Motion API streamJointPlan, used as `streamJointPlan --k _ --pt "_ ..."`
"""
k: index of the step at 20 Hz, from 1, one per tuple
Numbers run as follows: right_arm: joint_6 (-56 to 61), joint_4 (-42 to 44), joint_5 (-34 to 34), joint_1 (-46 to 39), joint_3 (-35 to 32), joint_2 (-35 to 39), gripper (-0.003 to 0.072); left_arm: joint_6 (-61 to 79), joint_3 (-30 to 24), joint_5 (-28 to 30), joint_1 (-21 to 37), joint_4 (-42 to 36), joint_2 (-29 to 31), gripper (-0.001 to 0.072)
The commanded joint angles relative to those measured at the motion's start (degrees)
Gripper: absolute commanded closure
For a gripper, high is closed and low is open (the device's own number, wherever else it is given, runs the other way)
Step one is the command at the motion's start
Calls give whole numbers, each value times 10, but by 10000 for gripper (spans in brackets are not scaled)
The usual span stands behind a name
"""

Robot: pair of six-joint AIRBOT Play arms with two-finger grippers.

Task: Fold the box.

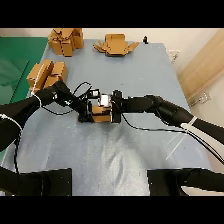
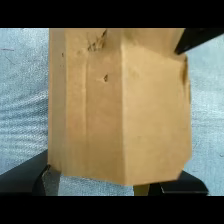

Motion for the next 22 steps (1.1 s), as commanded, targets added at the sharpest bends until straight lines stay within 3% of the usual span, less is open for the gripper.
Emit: streamJointPlan --k 1,10,12,14,17,22 --pt "0 0 -13 -2 2 -26 377 0 1 0 0 0 0 693" --pt "2 -17 -13 -1 16 -53 390 0 1 -2 0 0 0 694" --pt "2 -17 -13 -1 16 -53 486 0 1 -2 0 0 0 694" --pt "2 -17 -13 -1 16 -53 488 0 1 -2 0 0 0 694" --pt "2 -25 -19 0 16 -52 645 0 1 -2 0 0 0 694" --pt "2 -25 -26 0 20 -32 664 0 1 -3 0 0 0 694"
